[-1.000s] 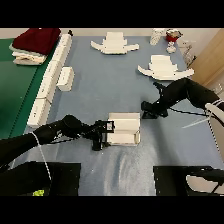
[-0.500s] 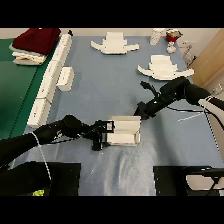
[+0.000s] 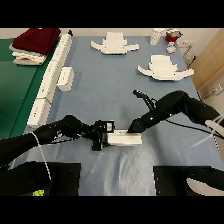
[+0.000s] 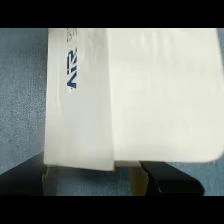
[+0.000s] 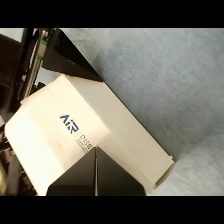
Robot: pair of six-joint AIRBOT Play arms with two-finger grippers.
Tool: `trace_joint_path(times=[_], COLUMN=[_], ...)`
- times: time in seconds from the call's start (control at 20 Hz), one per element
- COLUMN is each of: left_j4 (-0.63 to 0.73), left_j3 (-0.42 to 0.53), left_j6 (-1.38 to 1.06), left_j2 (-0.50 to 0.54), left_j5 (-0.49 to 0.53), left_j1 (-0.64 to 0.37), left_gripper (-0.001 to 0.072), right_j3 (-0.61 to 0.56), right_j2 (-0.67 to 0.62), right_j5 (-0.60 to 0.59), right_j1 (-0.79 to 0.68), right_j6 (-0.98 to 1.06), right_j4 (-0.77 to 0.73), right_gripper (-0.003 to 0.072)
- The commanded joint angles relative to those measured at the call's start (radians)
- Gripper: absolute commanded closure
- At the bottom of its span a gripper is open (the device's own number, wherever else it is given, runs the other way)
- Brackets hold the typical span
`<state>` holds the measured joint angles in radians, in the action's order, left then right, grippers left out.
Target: Fold the box.
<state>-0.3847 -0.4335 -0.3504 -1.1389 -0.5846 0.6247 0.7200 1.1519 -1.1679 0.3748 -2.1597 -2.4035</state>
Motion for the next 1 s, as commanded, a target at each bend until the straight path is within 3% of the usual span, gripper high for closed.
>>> trace_joint_path(times=[0.0,0.3,0.65,0.7,0.85,0.9,0.95], left_j4=[0.000,0.000,0.000,0.000,0.000,0.000,0.000], left_j3=[-0.001,-0.001,-0.001,-0.001,-0.001,-0.001,-0.001], left_j6=[0.000,0.000,0.000,0.000,0.000,0.000,0.000], left_j2=[-0.001,-0.001,-0.001,-0.001,-0.001,-0.001,-0.001], left_j5=[0.000,0.001,0.000,0.001,0.001,0.001,0.001], left_j1=[-0.001,-0.001,-0.001,-0.001,-0.001,-0.001,-0.001], left_gripper=[0.0277,0.0277,0.0277,0.0278,0.0278,0.0277,0.0277], right_j3=[-0.127,-0.284,-0.293,-0.291,-0.285,-0.281,-0.280], right_j2=[-0.148,-0.304,-0.354,-0.371,-0.384,-0.383,-0.383], right_j5=[0.213,0.473,0.539,0.537,0.534,0.530,0.530], right_j1=[0.095,0.233,0.313,0.322,0.343,0.344,0.344], right_j6=[-0.032,-0.032,-0.086,-0.124,-0.252,-0.296,-0.344], right_j4=[0.014,0.064,0.093,0.093,0.158,0.177,0.192], right_gripper=[0.0685,0.0685,0.0684,0.0623,0.0192,0.0103,0.0081])
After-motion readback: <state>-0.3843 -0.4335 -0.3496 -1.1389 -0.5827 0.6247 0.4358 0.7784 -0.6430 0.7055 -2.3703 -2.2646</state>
